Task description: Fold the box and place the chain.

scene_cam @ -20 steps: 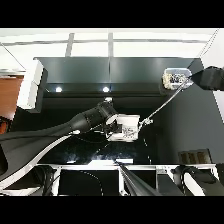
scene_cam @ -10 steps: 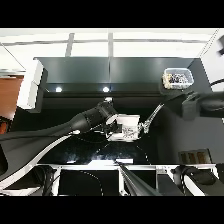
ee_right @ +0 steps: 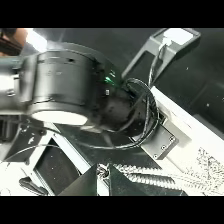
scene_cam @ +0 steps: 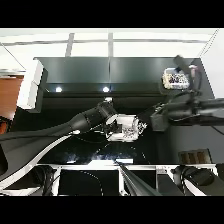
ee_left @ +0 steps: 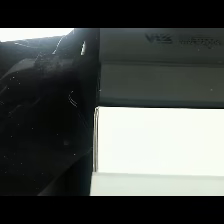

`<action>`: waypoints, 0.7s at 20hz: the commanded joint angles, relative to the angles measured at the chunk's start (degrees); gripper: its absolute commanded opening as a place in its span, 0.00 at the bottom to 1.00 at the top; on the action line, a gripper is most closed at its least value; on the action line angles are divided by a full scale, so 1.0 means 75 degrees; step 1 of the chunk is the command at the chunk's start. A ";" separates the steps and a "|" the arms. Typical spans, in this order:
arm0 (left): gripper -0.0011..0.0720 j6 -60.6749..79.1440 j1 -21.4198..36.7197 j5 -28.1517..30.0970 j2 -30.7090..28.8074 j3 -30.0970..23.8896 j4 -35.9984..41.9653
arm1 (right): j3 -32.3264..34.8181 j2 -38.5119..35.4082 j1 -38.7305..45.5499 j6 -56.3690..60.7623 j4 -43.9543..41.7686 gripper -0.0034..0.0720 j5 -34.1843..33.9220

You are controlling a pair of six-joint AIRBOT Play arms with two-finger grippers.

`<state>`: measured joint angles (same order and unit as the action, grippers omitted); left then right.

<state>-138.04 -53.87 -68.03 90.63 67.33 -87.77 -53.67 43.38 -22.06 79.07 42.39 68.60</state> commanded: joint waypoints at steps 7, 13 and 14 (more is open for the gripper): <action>0.06 0.0000 0.0006 0.0000 -0.0003 0.0000 -0.0003 | 0.1620 0.0571 -0.0055 0.0653 0.2605 0.80 -0.1431; 0.06 0.0003 0.0006 0.0003 -0.0003 0.0000 -0.0003 | 0.2244 0.0481 0.1513 -0.3101 0.3847 0.80 -0.1364; 0.06 0.0003 0.0006 -0.0003 -0.0003 0.0000 -0.0006 | 0.2588 0.0493 0.1542 -0.3471 0.3762 0.83 -0.1821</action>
